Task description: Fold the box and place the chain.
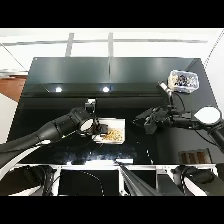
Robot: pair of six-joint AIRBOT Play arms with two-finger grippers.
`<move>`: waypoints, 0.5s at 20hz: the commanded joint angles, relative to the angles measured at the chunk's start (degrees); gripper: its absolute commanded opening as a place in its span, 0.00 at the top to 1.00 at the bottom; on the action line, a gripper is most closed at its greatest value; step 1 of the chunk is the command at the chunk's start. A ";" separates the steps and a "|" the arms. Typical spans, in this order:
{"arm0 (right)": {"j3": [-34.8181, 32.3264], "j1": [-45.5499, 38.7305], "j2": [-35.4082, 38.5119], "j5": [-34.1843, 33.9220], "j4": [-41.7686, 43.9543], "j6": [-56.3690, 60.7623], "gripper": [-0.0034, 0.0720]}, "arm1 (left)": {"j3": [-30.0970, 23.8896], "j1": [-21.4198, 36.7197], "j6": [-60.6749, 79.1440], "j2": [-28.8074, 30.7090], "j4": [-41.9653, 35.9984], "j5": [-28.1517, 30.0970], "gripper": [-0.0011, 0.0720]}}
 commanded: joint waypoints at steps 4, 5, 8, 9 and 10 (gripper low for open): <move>0.04 -3.13 0.22 1.84 -0.17 0.61 0.38 | 6.36 0.00 18.08 2.36 0.92 -12.46 0.15; 0.04 -3.13 0.22 1.84 -0.17 0.61 0.38 | 6.54 0.00 24.15 3.43 0.81 -15.21 0.15; 0.04 -3.13 0.22 1.88 -0.17 0.59 0.38 | 6.43 0.17 41.16 9.49 0.74 -23.32 0.15; 0.04 -3.13 0.22 1.86 -0.17 0.59 0.38 | 6.10 0.79 47.52 12.24 0.28 -23.93 0.15; 0.04 -3.13 0.22 1.77 -0.17 0.59 0.38 | 5.42 1.88 52.63 15.02 -0.15 -23.74 0.15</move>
